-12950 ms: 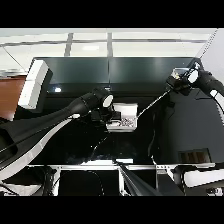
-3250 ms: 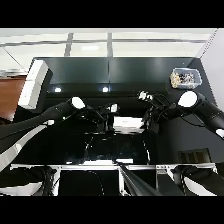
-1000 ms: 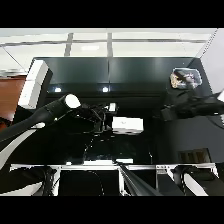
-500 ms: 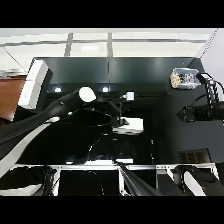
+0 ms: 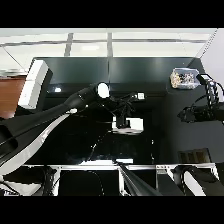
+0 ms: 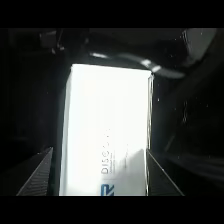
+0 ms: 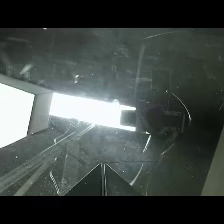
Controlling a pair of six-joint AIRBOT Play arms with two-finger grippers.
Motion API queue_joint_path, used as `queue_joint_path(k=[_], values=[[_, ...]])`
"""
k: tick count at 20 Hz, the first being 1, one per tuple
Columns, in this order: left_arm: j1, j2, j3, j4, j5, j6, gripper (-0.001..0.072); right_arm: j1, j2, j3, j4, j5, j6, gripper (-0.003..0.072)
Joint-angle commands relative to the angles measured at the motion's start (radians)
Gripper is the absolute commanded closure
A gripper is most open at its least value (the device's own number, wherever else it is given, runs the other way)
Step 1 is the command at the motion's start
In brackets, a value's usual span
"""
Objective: Fold the box and place the chain.
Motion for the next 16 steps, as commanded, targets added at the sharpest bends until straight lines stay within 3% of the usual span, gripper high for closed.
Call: queue_joint_path(k=[1, 6, 14, 15, 16], values=[[-0.020, -0.007, 0.035, 0.058, -0.042, -0.032, -0.0005, 0.000, 0.000, 0.000, -0.002, -0.002, 0.000, 0.0668], [-0.063, -0.008, 0.045, 0.086, -0.019, -0.111, -0.0004, 0.000, 0.000, 0.000, -0.002, -0.002, 0.000, 0.0668], [-0.141, -0.008, 0.046, 0.353, 0.002, -0.195, 0.0011, 0.000, 0.000, -0.001, -0.002, -0.023, 0.001, 0.0668], [-0.141, -0.006, 0.049, 0.354, -0.004, -0.196, 0.0074, 0.000, 0.000, -0.001, -0.002, -0.024, 0.001, 0.0668], [-0.139, -0.004, 0.065, 0.373, -0.017, -0.251, 0.0292, -0.001, 0.000, -0.001, -0.002, -0.024, 0.000, 0.0668]])
